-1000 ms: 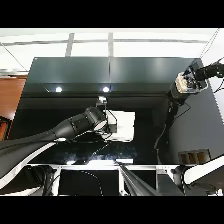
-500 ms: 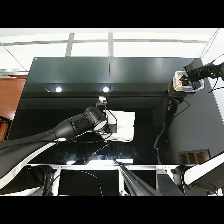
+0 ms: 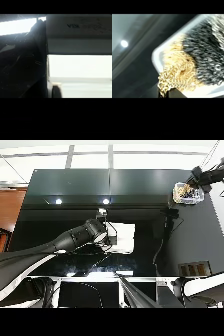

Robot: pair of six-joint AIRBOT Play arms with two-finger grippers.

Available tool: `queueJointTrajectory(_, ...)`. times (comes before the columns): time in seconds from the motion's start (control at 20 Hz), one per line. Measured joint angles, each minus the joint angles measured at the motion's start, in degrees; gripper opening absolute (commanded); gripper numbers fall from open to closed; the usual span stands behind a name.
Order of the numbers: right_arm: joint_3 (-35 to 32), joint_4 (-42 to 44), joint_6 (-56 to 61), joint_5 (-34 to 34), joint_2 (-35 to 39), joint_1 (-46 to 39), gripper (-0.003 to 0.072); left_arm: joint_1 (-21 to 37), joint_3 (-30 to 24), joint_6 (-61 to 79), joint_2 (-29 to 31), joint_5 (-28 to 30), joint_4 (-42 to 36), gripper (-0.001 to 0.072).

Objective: Fold the box and place the chain.

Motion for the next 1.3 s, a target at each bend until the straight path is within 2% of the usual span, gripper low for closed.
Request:
queueJointTrajectory(0.3, 0.6, 10.6, -10.7, -1.8, 14.8, -1.8, 0.0009, 0.0, 0.0, 0.0, 0.0, 0.0, 0.0, 0.003)
queueJointTrajectory(0.5, 4.2, 14.0, -13.7, -1.4, 22.4, -2.2, 0.0009, 0.0, 0.0, 0.0, 0.0, 0.0, 0.0, 0.003)
queueJointTrajectory(0.85, 10.7, 20.9, -17.0, 1.5, 30.6, -2.3, 0.0009, 0.0, 0.0, 0.0, 0.0, 0.0, 0.0, 0.0029)
queueJointTrajectory(1.15, 11.6, 25.9, -20.3, 7.8, 35.8, -1.4, 0.0009, 0.0, 0.0, 0.0, 0.0, 0.0, 0.0, 0.003)
queueJointTrajectory(1.3, 11.1, 26.3, -22.1, 12.2, 38.6, 2.0, 0.001, 0.0, 0.0, 0.0, 0.0, 0.0, 0.0, 0.003)
